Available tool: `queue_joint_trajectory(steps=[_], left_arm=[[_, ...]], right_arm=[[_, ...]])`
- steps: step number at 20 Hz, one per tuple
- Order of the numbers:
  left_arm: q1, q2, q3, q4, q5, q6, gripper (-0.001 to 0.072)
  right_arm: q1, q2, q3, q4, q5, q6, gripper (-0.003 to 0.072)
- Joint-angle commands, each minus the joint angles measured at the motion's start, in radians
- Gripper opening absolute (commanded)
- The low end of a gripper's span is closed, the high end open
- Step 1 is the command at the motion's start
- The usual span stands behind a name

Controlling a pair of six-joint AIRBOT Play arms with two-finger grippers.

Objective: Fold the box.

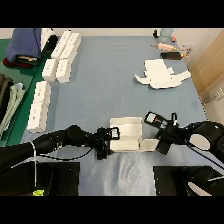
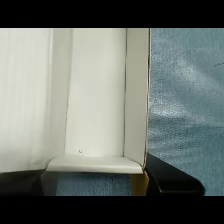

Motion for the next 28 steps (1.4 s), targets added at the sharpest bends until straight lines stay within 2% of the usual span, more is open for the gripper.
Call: queue_joint_trajectory(steps=[1, 2, 3, 5, 7, 10, 12, 15, 22, 26, 28], left_arm=[[0.0, 0.0, 0.001, 0.001, 0.0, 0.002, 0.0465], [0.0, 0.0, 0.001, 0.001, 0.0, 0.002, 0.0465], [0.0, 0.0, 0.001, 0.001, 0.0, 0.002, 0.0465], [0.0, 0.0, 0.001, 0.001, 0.0, 0.002, 0.0465], [0.0, 0.0, 0.001, 0.001, 0.0, 0.002, 0.0465], [0.0, 0.0, 0.001, 0.001, 0.0, 0.002, 0.0465], [0.0, 0.0, 0.001, 0.001, 0.0, 0.002, 0.0465], [0.0, 0.0, 0.001, 0.001, 0.0, 0.002, 0.0465], [0.0, 0.0, 0.001, 0.001, 0.0, 0.002, 0.0465], [0.0, 0.0, 0.001, 0.001, 0.0, 0.002, 0.0465], [0.0, 0.0, 0.001, 0.001, 0.0, 0.002, 0.0465]], right_arm=[[-0.061, 0.042, 0.035, -0.401, 0.219, 0.62, 0.0004], [-0.108, 0.033, 0.032, -0.41, 0.277, 0.716, 0.0003], [-0.156, 0.023, 0.025, -0.36, 0.285, 0.743, 0.0003], [-0.234, -0.008, -0.002, -0.2, 0.23, 0.734, 0.0002], [-0.292, -0.068, -0.042, -0.043, 0.156, 0.664, 0.0002], [-0.325, -0.201, -0.041, 0.055, 0.157, 0.529, 0.0002], [-0.325, -0.243, -0.037, 0.118, 0.166, 0.492, 0.0001], [-0.325, -0.245, -0.029, 0.247, 0.162, 0.446, 0.0001], [-0.325, -0.112, 0.004, 0.303, 0.17, 0.439, 0.0001], [-0.325, -0.103, 0.004, 0.352, 0.151, 0.43, 0.0003], [-0.325, -0.103, 0.004, 0.435, 0.13, 0.37, 0.0014]])
